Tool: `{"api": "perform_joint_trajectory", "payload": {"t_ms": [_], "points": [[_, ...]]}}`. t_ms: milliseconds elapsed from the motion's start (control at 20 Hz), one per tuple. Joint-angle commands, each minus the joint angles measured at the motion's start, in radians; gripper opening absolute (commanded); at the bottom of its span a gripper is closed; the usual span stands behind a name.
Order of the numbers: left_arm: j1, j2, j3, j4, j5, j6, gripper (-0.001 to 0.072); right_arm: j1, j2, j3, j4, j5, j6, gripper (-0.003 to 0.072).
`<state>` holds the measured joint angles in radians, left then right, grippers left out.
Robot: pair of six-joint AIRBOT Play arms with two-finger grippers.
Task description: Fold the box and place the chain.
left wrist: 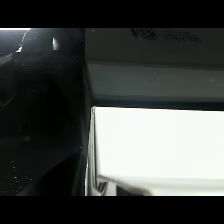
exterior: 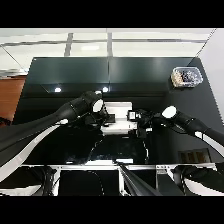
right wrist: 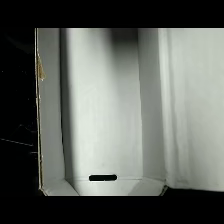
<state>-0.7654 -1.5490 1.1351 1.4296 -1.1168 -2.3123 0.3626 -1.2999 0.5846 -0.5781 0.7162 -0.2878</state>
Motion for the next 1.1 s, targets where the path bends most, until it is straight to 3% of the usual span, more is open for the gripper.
{"api": "perform_joint_trajectory", "payload": {"t_ms": [0,50,250,300,400,700,750,850,950,1050], "points": [[-0.003,-0.002,0.001,0.005,0.002,-0.02,0.0179,0.001,0.0,0.0,0.0,0.001,0.0,0.0232],[-0.005,-0.002,0.002,0.005,0.002,-0.02,0.0026,0.001,0.0,0.0,0.0,0.001,0.0,0.0232],[-0.01,-0.002,0.003,0.005,0.005,-0.026,0.0029,0.001,0.0,0.0,0.0,0.001,0.0,0.0232],[-0.01,-0.002,0.004,-0.002,0.008,-0.026,0.0084,0.001,0.0,0.0,0.0,0.001,0.0,0.0232],[-0.01,-0.002,0.015,-0.001,0.007,-0.026,0.051,0.001,0.0,0.0,0.0,0.0,0.0,0.0232],[-0.009,-0.022,0.02,0.033,-0.053,-0.026,0.0507,0.001,0.0,0.0,0.001,0.0,0.0,0.0232],[-0.01,-0.026,0.02,0.032,-0.06,-0.026,0.0489,0.001,0.0,0.0,0.001,0.0,0.0,0.0232],[-0.01,-0.025,0.021,0.032,-0.054,-0.026,0.0305,0.001,0.0,0.0,0.001,0.0,0.0,0.0231],[-0.01,-0.025,0.026,0.032,-0.043,-0.026,0.0274,0.001,0.0,0.0,0.001,0.0,0.0,0.0232],[-0.01,-0.025,0.027,0.032,-0.035,-0.024,0.0029,0.001,0.0,0.0,0.0,0.0,0.0,0.0232]]}}
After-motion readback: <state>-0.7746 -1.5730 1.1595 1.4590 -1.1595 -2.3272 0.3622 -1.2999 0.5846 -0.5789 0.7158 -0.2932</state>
